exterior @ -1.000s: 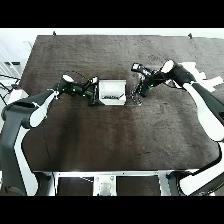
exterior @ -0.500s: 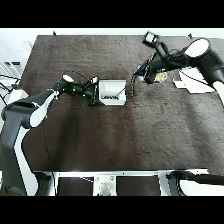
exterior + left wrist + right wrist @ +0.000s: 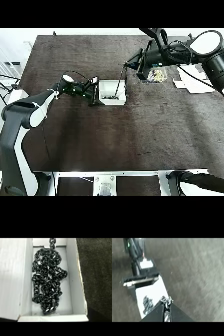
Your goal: Fold the box and place the chain.
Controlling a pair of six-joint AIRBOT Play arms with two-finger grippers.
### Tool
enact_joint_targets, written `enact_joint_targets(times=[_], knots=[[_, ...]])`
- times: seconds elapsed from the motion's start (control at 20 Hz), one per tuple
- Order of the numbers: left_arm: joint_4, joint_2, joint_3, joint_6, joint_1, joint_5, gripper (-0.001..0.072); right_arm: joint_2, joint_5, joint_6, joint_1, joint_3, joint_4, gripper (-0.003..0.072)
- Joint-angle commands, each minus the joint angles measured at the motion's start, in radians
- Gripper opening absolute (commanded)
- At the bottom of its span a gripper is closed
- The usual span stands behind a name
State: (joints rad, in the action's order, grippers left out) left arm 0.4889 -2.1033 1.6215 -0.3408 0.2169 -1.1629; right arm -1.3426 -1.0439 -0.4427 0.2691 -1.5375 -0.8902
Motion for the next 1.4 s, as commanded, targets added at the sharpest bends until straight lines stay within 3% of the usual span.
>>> enact_joint_targets(times=[0.0,0.25,0.7,0.95,1.1,1.2,1.25,1.3,1.35], knots=[[0.0,0.0,0.0,0.0,0.0,0.0,0.035,0.003,0.12,0.009,0.055,-0.001,0.004,0.0013],[0.0,0.001,0.0,0.0,0.0,0.0,0.035,-0.003,0.289,0.039,0.107,-0.001,0.009,0.0012],[0.0,0.0,0.0,0.0,0.0,0.0,0.035,-0.145,0.291,0.016,0.123,0.012,0.091,0.0012],[0.0,0.0,0.0,0.0,0.0,0.0,0.035,-0.159,0.298,-0.047,0.12,0.197,0.113,0.0012],[0.0,0.0,0.0,0.0,0.0,0.0,0.035,-0.209,0.459,-0.006,0.12,0.346,0.143,0.0012],[0.0,0.001,0.0,0.0,0.0,0.0,0.035,-0.26,0.509,-0.002,0.105,0.362,0.143,0.0017],[0.0,0.0,0.0,0.0,0.0,0.0,0.035,-0.26,0.509,-0.003,0.095,0.358,0.143,0.014],[0.0,0.0,0.0,0.0,0.0,0.001,0.035,-0.249,0.509,-0.003,0.087,0.346,0.143,0.0402],[0.0,0.0,0.0,0.0,0.0,0.001,0.035,-0.23,0.509,-0.002,0.077,0.336,0.142,0.0493]])
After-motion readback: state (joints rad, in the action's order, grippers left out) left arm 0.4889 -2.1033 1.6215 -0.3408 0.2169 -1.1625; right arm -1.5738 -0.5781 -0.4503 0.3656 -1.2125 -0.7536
